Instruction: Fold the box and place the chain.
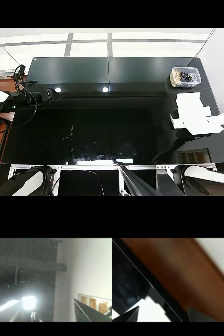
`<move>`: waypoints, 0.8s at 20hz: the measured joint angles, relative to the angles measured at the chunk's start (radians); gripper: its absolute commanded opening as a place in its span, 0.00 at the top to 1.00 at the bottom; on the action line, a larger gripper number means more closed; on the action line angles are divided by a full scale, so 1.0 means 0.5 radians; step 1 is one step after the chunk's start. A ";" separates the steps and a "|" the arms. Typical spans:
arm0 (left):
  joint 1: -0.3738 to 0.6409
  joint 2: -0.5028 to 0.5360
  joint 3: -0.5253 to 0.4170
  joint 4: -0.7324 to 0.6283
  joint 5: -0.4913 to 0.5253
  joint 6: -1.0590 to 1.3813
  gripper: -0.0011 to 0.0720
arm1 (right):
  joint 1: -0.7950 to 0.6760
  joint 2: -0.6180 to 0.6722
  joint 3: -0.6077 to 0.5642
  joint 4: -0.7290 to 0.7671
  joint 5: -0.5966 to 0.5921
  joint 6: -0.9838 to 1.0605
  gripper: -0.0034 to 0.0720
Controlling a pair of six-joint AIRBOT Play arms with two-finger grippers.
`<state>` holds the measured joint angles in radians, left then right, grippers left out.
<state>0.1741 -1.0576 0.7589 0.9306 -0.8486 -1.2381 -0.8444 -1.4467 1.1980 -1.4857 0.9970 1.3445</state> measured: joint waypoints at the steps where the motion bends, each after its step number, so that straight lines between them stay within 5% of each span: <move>1: 0.000 -0.001 0.000 0.000 -0.001 0.000 0.03 | -0.025 -0.090 0.082 0.059 0.117 -0.131 0.01; 3: 0.000 -0.002 0.000 -0.002 -0.001 0.000 0.03 | -0.036 -0.241 0.204 0.140 0.309 -0.375 0.05; 5: 0.000 -0.002 0.000 -0.002 -0.002 -0.002 0.03 | -0.022 -0.327 0.271 0.184 0.422 -0.570 0.51; 6: 0.000 -0.002 0.000 -0.002 -0.002 -0.007 0.03 | -0.013 -0.353 0.291 0.200 0.472 -0.642 0.85; 7: 0.000 -0.002 0.000 -0.002 -0.002 -0.006 0.02 | -0.008 -0.370 0.307 0.209 0.508 -0.693 0.95; 11: 0.000 -0.002 0.000 -0.002 -0.002 -0.007 0.03 | 0.011 -0.349 0.327 0.305 0.668 -0.800 0.94; 16: 0.000 -0.002 0.000 -0.003 -0.006 -0.006 0.03 | 0.166 0.012 0.091 0.709 0.696 -0.844 0.94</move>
<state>0.1741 -1.0584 0.7589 0.9291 -0.8516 -1.2411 -0.7612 -1.4406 1.2434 -1.1313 1.3449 0.9226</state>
